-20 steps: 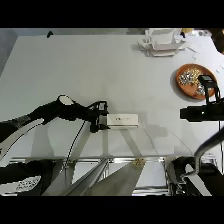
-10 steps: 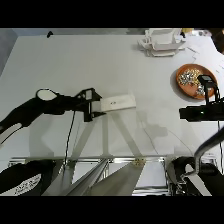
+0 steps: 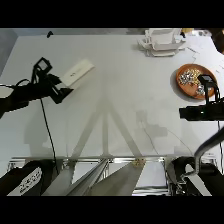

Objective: Fold the box and place the chain.

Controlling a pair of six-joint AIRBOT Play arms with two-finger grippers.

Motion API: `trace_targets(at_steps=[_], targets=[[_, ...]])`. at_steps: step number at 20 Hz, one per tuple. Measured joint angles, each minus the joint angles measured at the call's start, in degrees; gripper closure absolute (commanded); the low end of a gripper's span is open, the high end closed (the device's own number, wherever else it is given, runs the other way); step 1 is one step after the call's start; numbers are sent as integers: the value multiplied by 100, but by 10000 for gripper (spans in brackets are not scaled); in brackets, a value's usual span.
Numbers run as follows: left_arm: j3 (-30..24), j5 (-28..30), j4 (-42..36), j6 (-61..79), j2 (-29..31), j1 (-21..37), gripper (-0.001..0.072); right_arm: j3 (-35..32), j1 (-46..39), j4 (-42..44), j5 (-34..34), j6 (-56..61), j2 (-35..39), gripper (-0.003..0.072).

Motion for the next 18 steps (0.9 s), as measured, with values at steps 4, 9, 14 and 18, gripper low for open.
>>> trace_targets(at_steps=[4, 9, 14, 18], targets=[[0, 127, 1088, -1314, 2, 990, 488, 0, 0, -2, -9, 17, 0, 667], [0, 199, 1683, -2553, -385, 1714, 465, 0, 0, -2, -11, 17, 0, 667], [0, 205, 2247, -3486, -887, 1882, 9, 0, 0, -2, -11, 17, 0, 667], [0, 232, 2468, -3895, -999, 1910, 9, -2, 0, -4, -9, 15, 0, 667]])
